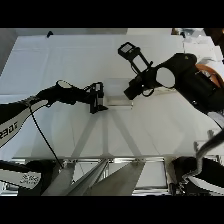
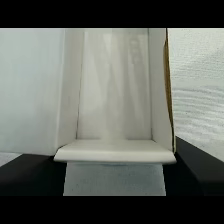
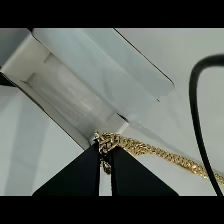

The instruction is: Fold the box and place the chain.

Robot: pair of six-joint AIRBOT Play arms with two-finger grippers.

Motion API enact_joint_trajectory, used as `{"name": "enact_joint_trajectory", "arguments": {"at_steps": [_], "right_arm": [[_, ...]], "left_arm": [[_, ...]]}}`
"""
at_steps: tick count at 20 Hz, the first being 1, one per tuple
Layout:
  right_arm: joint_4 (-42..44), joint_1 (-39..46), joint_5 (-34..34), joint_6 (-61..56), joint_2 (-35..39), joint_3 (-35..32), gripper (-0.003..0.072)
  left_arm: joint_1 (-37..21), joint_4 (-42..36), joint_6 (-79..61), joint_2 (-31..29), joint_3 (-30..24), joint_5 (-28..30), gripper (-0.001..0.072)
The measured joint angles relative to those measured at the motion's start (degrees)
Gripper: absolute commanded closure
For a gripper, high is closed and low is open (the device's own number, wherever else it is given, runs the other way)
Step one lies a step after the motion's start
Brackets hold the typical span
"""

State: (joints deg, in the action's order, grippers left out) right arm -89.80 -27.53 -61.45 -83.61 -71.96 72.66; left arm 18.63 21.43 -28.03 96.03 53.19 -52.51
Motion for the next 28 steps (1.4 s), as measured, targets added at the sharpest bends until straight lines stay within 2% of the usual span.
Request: {"name": "enact_joint_trajectory", "arguments": {"at_steps": [10, 13, 17, 19, 26, 28], "right_arm": [[11.82, -2.40, 8.33, -0.37, -5.57, 0.00, 0.0675], [11.15, -2.45, 8.57, -1.29, -8.74, 0.00, 0.0674], [5.81, -2.43, 8.11, -6.34, -13.03, 0.00, 0.0662], [4.46, -2.45, 7.50, -7.78, -14.71, 0.00, 0.0474], [2.01, -2.45, 6.43, -9.20, -15.37, 0.00, 0.0448], [0.39, -2.45, 5.77, -9.01, -13.33, 0.02, 0.0344]], "left_arm": [[0.00, 0.00, 0.00, 0.00, 0.02, 0.02, 0.0495], [0.00, 0.00, 0.00, 0.00, 0.02, 0.02, 0.0495], [0.00, 0.00, 0.00, 0.00, 0.02, 0.02, 0.0495], [0.00, 0.00, 0.00, 0.00, 0.02, 0.02, 0.0495], [0.00, 0.00, 0.00, 0.00, 0.00, 0.02, 0.0495], [0.02, 0.02, 0.00, 0.00, 0.02, 0.00, 0.0495]]}}
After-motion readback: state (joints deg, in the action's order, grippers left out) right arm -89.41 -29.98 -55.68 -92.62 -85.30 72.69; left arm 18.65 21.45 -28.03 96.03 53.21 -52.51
